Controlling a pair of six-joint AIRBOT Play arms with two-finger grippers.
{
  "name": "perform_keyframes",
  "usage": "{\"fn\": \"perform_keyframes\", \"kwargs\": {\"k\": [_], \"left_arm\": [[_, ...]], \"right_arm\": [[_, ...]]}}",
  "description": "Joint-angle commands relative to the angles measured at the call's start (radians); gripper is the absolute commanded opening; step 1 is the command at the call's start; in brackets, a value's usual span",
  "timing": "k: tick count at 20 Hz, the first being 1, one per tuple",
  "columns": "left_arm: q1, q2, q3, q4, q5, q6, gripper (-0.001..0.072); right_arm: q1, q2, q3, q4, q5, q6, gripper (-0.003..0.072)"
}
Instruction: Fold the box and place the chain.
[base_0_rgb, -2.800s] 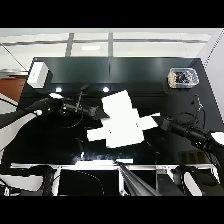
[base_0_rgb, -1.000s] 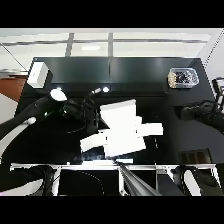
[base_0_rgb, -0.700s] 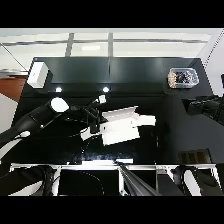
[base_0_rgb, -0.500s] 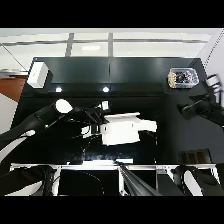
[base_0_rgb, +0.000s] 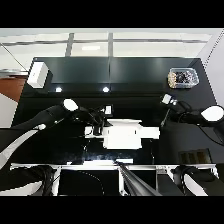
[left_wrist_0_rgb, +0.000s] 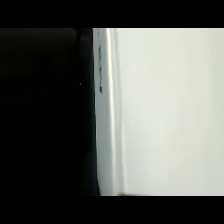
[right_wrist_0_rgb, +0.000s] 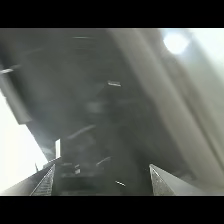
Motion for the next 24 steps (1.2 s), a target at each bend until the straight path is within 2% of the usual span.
{"fn": "perform_keyframes", "kwargs": {"k": [1,3,8,11,18,24], "left_arm": [[0.002,-0.020,0.001,-0.003,-0.018,0.021,0.0025],[0.001,-0.028,0.003,-0.004,-0.018,0.019,0.0025],[0.002,-0.028,0.003,-0.005,-0.016,0.019,0.0025],[0.002,-0.028,0.003,-0.009,-0.006,0.010,0.0024],[0.002,-0.028,0.003,-0.020,0.050,-0.037,0.0023],[0.002,-0.028,0.003,-0.024,0.055,-0.041,0.0023]], "right_arm": [[0.076,-0.050,0.000,-0.001,0.029,-0.015,0.0712],[0.086,-0.058,0.000,-0.005,0.040,-0.017,0.0713],[0.090,-0.076,-0.003,-0.095,0.174,-0.035,0.0713],[0.108,-0.097,-0.018,-0.066,0.173,-0.036,0.0713],[0.268,-0.138,-0.024,-0.057,0.165,-0.036,0.0712],[0.286,-0.160,-0.024,-0.054,0.158,-0.036,0.0712]]}}
